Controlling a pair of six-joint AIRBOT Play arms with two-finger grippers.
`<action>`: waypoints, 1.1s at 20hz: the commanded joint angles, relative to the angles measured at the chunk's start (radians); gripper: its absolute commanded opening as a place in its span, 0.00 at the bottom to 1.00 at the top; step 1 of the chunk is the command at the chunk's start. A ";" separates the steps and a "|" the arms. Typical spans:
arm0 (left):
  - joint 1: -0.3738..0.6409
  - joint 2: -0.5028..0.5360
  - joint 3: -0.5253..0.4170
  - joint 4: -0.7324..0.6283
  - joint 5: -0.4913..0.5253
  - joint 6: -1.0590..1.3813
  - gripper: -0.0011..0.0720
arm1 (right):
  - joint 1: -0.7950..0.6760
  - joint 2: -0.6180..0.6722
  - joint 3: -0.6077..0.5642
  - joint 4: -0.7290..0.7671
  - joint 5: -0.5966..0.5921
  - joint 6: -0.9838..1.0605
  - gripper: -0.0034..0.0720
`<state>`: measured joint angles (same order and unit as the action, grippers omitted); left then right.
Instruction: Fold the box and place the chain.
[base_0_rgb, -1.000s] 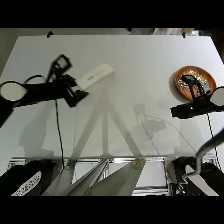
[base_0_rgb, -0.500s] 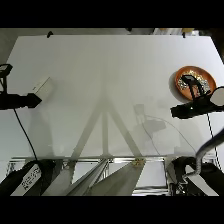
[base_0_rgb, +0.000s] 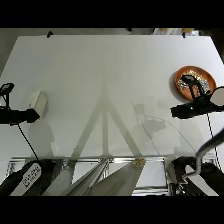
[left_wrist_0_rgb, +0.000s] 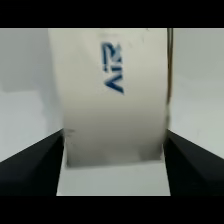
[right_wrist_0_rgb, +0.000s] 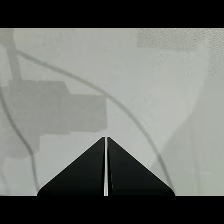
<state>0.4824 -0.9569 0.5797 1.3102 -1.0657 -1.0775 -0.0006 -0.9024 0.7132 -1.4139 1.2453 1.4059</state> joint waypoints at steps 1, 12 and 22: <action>0.005 0.000 -0.010 0.011 -0.071 -0.005 0.97 | -0.001 0.001 0.001 0.000 0.000 0.000 0.06; 0.002 0.435 -0.010 0.008 -0.184 -0.102 0.96 | -0.001 0.001 0.001 0.000 0.000 0.000 0.06; -0.069 0.684 -0.010 0.008 -0.375 -0.120 0.96 | -0.001 0.000 0.001 0.000 0.000 0.000 0.06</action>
<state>0.4271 -0.3023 0.5697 1.3178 -1.4109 -1.1946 -0.0006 -0.9024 0.7132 -1.4136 1.2457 1.4059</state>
